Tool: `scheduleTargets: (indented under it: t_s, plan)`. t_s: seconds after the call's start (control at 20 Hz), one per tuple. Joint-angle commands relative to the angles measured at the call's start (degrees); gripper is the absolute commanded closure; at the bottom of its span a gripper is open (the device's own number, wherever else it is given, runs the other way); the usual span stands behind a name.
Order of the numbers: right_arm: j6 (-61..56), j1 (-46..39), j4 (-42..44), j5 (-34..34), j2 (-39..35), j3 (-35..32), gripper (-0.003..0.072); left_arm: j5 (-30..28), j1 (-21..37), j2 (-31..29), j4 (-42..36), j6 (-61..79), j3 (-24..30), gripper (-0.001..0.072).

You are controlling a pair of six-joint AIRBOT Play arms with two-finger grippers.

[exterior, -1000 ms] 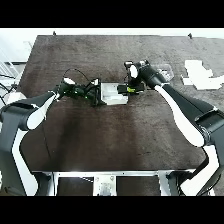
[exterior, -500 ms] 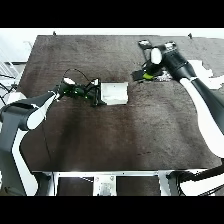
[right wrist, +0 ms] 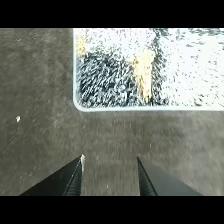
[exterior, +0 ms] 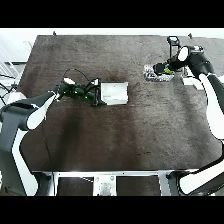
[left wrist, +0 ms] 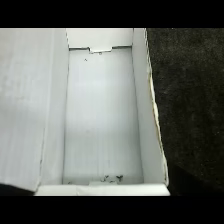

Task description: Fold the box and place the chain.

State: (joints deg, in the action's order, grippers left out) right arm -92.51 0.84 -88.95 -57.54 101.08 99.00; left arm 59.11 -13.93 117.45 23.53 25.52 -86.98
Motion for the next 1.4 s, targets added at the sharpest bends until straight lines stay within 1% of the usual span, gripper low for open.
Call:
scheduleTargets:
  t_s: [0.0, 0.2, 0.25, 0.3, 0.65, 0.7, 0.75, 0.8, 0.85, 0.95, 1.15, 1.35]
  plan:
    - [7.0, -3.2, 8.2, 2.7, 5.2, 1.6, 0.0276, 0.0, 0.0, 0.0, 0.0, 0.0, 0.0, 0.0288]
    - [7.7, -3.1, 9.6, 2.7, 10.6, 6.1, 0.0277, -0.1, 0.0, 0.0, 0.0, 0.0, 0.0, 0.0288]
    - [7.7, -3.1, 10.3, 2.6, 11.4, 6.8, 0.0305, 0.0, 0.0, 0.0, 0.0, 0.0, 0.0, 0.0288]
    - [7.8, -3.1, 11.3, 2.6, 12.0, 7.3, 0.0315, -0.1, 0.0, 0.0, 0.0, 0.0, 0.0, 0.0289]
    - [10.3, -3.1, 15.9, 2.1, 15.7, 8.7, 0.0319, -0.1, 0.0, 0.0, 0.0, 0.0, 0.0, 0.0288]
    - [10.3, -3.1, 15.7, 2.0, 15.8, 8.7, 0.0417, -0.1, 0.0, 0.0, 0.0, 0.0, 0.0, 0.0288]
    - [10.3, -3.1, 14.8, 2.0, 15.8, 8.9, 0.0544, -0.1, 0.0, 0.0, 0.0, 0.0, 0.0, 0.0288]
    - [10.3, -3.1, 14.4, 1.9, 15.8, 9.3, 0.0638, -0.1, 0.0, 0.0, 0.0, 0.0, 0.0, 0.0289]
    - [10.3, -3.2, 14.3, 1.8, 15.7, 10.0, 0.0678, -0.1, 0.0, 0.0, 0.0, 0.0, 0.0, 0.0289]
    - [10.3, -3.2, 14.0, 1.4, 15.1, 11.5, 0.0679, -0.1, 0.0, 0.0, 0.0, 0.0, 0.0, 0.0288]
    - [10.3, -3.2, 12.5, -3.6, 12.0, 15.3, 0.0680, -0.1, 0.0, 0.0, 0.0, 0.0, 0.0, 0.0288]
    - [12.7, -3.1, 10.8, -10.1, 3.7, 15.5, 0.0680, -0.1, 0.0, 0.0, 0.0, 0.0, 0.0, 0.0289]
